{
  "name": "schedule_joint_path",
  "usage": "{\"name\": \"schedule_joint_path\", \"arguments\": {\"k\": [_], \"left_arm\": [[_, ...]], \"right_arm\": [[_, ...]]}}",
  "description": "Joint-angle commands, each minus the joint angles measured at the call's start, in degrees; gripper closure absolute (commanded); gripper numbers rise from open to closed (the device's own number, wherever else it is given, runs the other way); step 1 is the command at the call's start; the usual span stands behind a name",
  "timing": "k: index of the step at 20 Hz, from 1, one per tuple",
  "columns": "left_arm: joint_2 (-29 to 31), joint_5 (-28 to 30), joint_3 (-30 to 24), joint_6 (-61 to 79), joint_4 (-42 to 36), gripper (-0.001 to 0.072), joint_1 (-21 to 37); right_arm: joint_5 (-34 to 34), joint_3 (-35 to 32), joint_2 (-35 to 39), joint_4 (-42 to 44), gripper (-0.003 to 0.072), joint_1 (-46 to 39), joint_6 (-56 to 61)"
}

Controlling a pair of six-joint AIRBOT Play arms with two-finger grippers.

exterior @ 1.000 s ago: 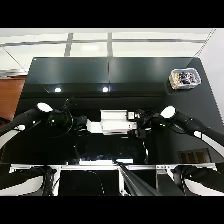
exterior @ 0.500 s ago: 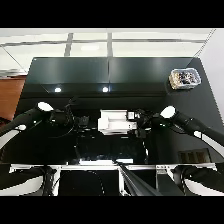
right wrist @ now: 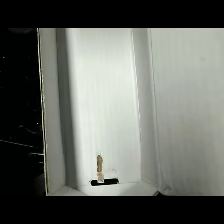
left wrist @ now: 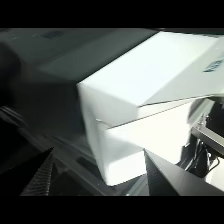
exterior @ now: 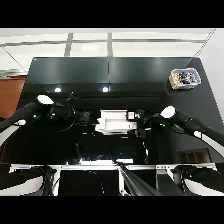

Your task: Fold the box and place the chain.

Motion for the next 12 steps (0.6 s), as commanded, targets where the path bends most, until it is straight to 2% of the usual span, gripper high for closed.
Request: {"name": "schedule_joint_path", "arguments": {"k": [1, 4, 6, 10, 12], "left_arm": [[0.02, -1.31, 1.29, 0.0, -1.14, 0.0086, -2.71], [0.02, -0.37, 2.14, -0.5, -1.03, 0.0098, -5.66], [0.02, -0.33, 3.32, -0.74, -1.01, 0.0226, -6.38], [0.02, 1.07, 5.75, -7.02, -0.76, 0.0226, -6.47], [0.04, 1.27, 7.02, -10.91, 3.15, 0.0226, -7.37]], "right_arm": [[0.02, -0.02, -0.02, 0.02, 0.0546, 0.02, 0.0], [0.02, -0.02, -0.02, 0.02, 0.0546, 0.02, 0.0], [0.02, -0.02, -0.02, 0.02, 0.0546, 0.02, 0.0], [0.02, -0.02, -0.02, 0.02, 0.0546, 0.02, 0.0], [0.02, -0.02, -0.02, 0.02, 0.0546, 0.02, 0.0]]}}
